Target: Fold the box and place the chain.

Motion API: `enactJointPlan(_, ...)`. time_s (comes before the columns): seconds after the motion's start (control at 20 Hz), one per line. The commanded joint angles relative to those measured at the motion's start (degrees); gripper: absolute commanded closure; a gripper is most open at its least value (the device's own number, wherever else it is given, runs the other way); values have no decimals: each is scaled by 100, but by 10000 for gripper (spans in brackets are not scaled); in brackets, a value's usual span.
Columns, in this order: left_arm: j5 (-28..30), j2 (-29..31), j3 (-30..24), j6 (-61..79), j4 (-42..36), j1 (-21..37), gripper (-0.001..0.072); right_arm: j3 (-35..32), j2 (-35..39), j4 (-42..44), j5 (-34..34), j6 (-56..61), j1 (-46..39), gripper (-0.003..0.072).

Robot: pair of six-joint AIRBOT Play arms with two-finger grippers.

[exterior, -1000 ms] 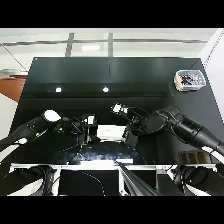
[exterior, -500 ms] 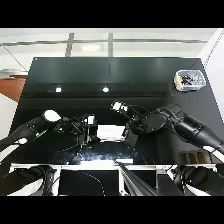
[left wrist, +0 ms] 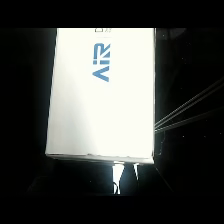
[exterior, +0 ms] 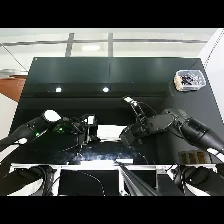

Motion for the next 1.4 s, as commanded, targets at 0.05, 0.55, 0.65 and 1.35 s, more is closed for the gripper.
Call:
enactJointPlan(0.05, 11, -4, -4, -7, 9, -4, 360, -256, -361, 1156, 713, 149, -31, 666)
enactJointPlan(0.55, 9, -4, -4, -7, 9, -4, 360, -256, -955, 986, 844, 146, -33, 665)
enactJointPlan(0.65, 9, -4, -4, -7, 9, -4, 360, -232, -918, 994, 809, 142, -70, 665)
enactJointPlan(1.35, -369, 1185, -2, -1871, 1056, 295, -1, 675, 1005, -201, -863, 142, -2822, 664)
